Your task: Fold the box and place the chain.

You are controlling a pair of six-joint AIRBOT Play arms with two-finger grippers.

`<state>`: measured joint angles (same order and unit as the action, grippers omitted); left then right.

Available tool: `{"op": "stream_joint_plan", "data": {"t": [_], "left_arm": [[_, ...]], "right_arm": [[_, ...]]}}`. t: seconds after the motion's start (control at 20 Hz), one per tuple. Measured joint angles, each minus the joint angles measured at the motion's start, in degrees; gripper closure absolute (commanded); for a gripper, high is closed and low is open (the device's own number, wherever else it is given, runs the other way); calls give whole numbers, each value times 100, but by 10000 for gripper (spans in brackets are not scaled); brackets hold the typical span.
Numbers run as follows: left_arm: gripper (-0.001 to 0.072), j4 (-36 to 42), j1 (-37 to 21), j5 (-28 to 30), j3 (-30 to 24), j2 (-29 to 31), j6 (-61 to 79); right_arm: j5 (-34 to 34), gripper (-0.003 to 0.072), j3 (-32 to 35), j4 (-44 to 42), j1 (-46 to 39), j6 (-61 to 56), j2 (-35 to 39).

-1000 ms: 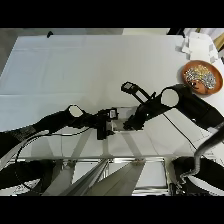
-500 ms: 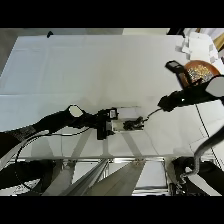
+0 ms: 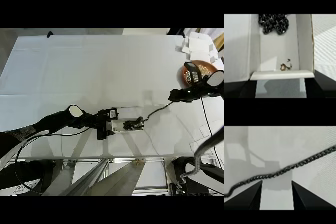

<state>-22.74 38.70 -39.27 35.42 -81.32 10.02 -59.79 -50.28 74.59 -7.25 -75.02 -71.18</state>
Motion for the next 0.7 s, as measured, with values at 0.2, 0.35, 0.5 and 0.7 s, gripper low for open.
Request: {"op": "stream_joint_plan", "data": {"t": [0.2,0.35,0.5,0.7], "left_arm": [[578,0,0,0,0,0,0],[578,0,0,0,0,0,0],[578,0,0,0,0,0,0],[578,0,0,0,0,0,0]], "right_arm": [[317,294,-2,70,-42,-9,-396],[553,295,-4,151,-50,-31,-564],[649,295,-4,258,-50,-138,-686],[680,305,-4,426,-39,-267,-752]]}}
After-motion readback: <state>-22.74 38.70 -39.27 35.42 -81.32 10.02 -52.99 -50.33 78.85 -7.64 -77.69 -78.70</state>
